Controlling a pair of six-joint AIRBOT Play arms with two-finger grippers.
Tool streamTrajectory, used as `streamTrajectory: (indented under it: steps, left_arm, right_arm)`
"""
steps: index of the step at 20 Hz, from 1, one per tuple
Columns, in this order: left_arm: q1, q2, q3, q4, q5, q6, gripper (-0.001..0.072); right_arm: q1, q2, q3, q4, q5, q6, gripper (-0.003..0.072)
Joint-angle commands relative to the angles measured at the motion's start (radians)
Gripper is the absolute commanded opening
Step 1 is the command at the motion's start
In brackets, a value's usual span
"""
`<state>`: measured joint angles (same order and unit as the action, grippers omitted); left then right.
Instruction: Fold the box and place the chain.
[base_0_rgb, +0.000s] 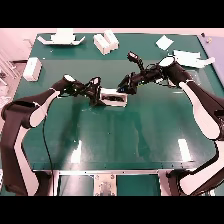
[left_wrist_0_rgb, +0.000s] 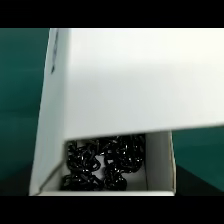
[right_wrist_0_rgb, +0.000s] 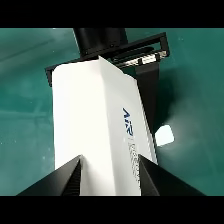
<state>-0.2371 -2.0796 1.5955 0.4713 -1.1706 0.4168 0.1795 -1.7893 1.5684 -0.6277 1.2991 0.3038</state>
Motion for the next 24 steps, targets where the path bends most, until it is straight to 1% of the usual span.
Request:
streamTrajectory:
  steps: [1, 5, 10, 13, 14, 17, 24]
  left_arm:
    - [0.000, 0.001, 0.001, 0.000, 0.000, 0.000, 0.0396]
    - [0.000, 0.001, 0.001, 0.000, 0.000, 0.000, 0.0396]
    - [0.000, 0.001, 0.001, 0.000, 0.000, 0.000, 0.0397]
    - [0.000, 0.001, 0.001, 0.000, 0.000, 0.000, 0.0396]
    - [0.000, 0.001, 0.001, 0.000, 0.000, 0.000, 0.0397]
    - [0.000, 0.001, 0.001, 0.000, 0.000, 0.000, 0.0397]
    - [0.000, 0.001, 0.001, 0.000, 0.000, 0.000, 0.0396]
  right_arm:
    - [0.019, -0.001, 0.009, -0.024, -0.018, 0.003, 0.0414]
    - [0.043, -0.001, 0.012, -0.039, -0.034, 0.003, 0.0405]
    - [0.063, -0.001, 0.013, -0.112, -0.035, 0.010, 0.0405]
    - [0.063, -0.001, 0.013, -0.143, -0.066, 0.010, 0.0379]
    - [0.063, -0.001, 0.013, -0.142, -0.085, 0.009, 0.0357]
    - [0.064, -0.001, 0.018, -0.140, -0.113, -0.002, 0.0357]
    - [0.087, -0.001, 0.069, -0.133, -0.101, -0.001, 0.0354]
